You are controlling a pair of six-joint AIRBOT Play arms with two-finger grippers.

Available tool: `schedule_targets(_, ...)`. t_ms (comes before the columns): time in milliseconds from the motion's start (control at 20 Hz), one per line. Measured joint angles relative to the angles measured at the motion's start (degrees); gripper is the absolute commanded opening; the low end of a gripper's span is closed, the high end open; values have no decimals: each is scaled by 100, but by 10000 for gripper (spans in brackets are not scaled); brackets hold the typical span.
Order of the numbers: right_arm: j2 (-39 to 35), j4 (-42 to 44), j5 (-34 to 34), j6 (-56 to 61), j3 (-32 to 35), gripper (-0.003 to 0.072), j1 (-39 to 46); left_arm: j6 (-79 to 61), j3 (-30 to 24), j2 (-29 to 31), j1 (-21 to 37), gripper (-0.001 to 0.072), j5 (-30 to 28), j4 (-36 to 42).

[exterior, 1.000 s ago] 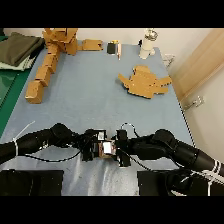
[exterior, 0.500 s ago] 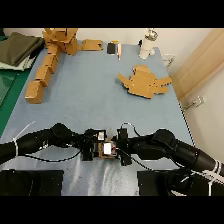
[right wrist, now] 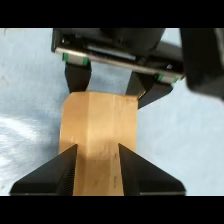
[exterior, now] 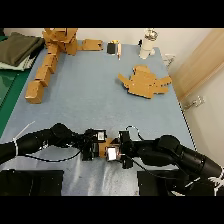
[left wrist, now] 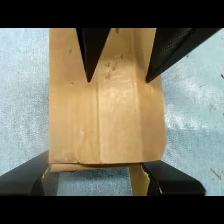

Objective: Fold the box.

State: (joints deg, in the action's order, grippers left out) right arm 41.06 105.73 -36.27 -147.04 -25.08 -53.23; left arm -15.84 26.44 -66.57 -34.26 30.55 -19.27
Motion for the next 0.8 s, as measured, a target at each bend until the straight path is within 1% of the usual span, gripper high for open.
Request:
schedule_targets(200, -24, -363, 396, 170, 85, 403, -330, 2, 0, 0, 0, 454, 0, 0)
schedule_targets(450, -28, -634, 560, 525, 232, 403, -575, 2, 0, 0, 0, 454, 0, 0)
schedule_targets(650, -28, -1139, 708, 833, 271, 403, -634, 4, 0, 0, 0, 454, 0, 2)
schedule_targets(800, -28, -1364, 743, 997, 282, 402, -645, 11, 0, 0, 0, 454, 0, 2)
